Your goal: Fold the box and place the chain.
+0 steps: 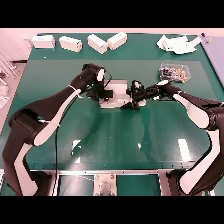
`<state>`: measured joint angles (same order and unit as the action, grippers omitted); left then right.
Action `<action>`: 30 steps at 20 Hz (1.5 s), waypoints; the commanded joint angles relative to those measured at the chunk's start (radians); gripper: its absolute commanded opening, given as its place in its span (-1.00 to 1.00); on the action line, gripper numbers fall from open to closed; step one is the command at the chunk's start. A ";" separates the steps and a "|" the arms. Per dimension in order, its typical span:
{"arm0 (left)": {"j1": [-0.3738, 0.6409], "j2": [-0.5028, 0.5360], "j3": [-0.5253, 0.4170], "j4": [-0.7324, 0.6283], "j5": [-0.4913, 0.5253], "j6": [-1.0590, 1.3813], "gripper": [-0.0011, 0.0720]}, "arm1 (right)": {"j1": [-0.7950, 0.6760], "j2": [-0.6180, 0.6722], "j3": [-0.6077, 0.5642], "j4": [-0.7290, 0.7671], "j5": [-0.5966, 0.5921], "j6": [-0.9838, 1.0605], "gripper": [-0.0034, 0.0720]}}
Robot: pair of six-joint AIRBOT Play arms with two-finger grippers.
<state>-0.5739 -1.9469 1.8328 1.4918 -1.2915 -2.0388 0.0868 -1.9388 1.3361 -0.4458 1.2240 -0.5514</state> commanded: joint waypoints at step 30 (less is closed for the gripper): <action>0.058 0.099 0.061 -0.048 -0.087 0.088 0.68 | 0.001 0.000 0.001 0.001 0.000 0.001 0.64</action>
